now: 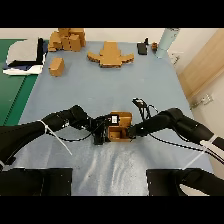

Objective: Fold the box.

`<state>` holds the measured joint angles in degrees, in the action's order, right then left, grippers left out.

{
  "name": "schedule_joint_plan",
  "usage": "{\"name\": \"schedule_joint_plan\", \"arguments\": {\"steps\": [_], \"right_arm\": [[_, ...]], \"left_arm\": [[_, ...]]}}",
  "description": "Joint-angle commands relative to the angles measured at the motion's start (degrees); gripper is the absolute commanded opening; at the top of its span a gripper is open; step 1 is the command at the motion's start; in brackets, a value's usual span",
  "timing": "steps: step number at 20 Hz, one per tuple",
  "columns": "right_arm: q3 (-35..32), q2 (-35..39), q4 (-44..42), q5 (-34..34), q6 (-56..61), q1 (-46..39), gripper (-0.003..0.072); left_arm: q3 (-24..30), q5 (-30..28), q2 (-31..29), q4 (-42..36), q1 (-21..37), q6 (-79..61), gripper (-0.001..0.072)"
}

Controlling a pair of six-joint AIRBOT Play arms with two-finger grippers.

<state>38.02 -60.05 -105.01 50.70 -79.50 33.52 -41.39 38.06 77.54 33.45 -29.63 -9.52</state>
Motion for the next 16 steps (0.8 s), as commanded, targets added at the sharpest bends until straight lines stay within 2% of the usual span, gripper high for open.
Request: {"name": "schedule_joint_plan", "arguments": {"steps": [1,4,7,8,10,12,15,16], "right_arm": [[4.37,-3.41,13.7,3.96,17.18,6.8,0.0372],[8.61,-7.98,18.4,8.41,24.65,10.88,0.0372],[12.24,-12.59,22.29,14.82,27.89,11.39,0.0357],[12.66,-13.38,23.39,15.87,28.28,11.39,0.0298],[12.74,-13.86,23.93,16.33,28.28,11.39,0.0119],[12.74,-13.86,24.0,16.44,28.28,11.39,0.0006],[12.74,-13.86,23.5,16.26,28.26,11.39,0.0007],[12.74,-13.84,23.28,16.26,28.28,11.39,0.0133]], "left_arm": [[-0.04,-0.02,-0.04,0.0,-0.02,-0.02,0.0458],[-0.04,-0.02,-0.04,0.0,-0.02,-0.02,0.0458],[-0.04,-0.02,-0.04,0.0,-0.02,-0.02,0.0458],[-0.04,-0.02,-0.04,0.0,-0.02,-0.02,0.0458],[-0.04,-0.02,-0.04,0.0,-0.02,-0.02,0.0457],[-0.04,-0.02,-0.04,-0.02,-0.02,-0.02,0.0458],[-0.04,-0.02,-0.04,0.0,-0.02,-0.02,0.0458],[-0.04,-0.02,-0.04,0.0,-0.02,-0.02,0.0458]]}}
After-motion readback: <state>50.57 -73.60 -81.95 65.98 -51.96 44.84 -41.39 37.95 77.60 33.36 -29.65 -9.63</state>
